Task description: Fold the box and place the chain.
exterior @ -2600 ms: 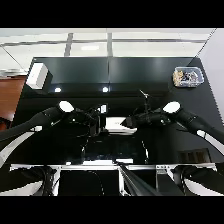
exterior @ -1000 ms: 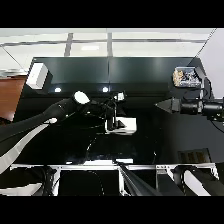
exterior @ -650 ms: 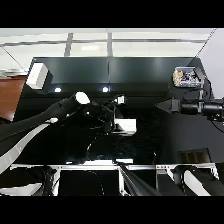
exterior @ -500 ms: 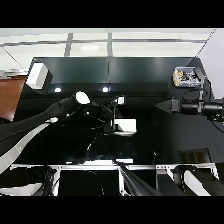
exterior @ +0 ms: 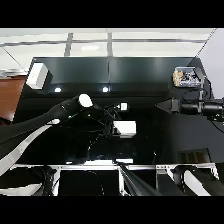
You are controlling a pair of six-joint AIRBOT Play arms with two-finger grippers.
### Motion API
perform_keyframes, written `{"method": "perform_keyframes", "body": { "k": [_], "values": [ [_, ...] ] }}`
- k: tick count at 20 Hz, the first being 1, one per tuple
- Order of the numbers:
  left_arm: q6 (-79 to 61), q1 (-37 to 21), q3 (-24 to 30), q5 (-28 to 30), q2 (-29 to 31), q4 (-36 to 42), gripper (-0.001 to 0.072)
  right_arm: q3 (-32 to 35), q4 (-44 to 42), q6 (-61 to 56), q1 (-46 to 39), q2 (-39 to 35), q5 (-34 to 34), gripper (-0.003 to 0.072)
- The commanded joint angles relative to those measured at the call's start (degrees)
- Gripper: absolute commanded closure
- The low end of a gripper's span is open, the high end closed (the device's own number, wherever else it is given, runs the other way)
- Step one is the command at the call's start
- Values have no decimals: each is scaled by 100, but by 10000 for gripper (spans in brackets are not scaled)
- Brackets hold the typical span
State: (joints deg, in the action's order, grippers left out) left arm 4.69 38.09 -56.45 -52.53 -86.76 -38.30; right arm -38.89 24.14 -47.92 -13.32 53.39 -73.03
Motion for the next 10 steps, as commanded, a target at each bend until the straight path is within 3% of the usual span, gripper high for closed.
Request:
{"method": "perform_keyframes", "body": {
  "k": [1,6,7,8,10],
  "values": [
    [671,258,-4,717,-4,-487,4,-2,-2,-2,-2,-2,7,671],
    [1163,599,-4,973,-31,-949,25,-2,-2,-2,-2,-2,179,671],
    [1305,605,-13,1032,-20,-984,105,-2,-2,-2,-2,-2,232,671],
    [1659,570,-76,979,20,-1200,405,-2,-2,-2,-2,-2,264,671],
    [2424,426,-199,946,234,-1810,435,-2,7,-2,-20,-2,369,670]
  ]
}}
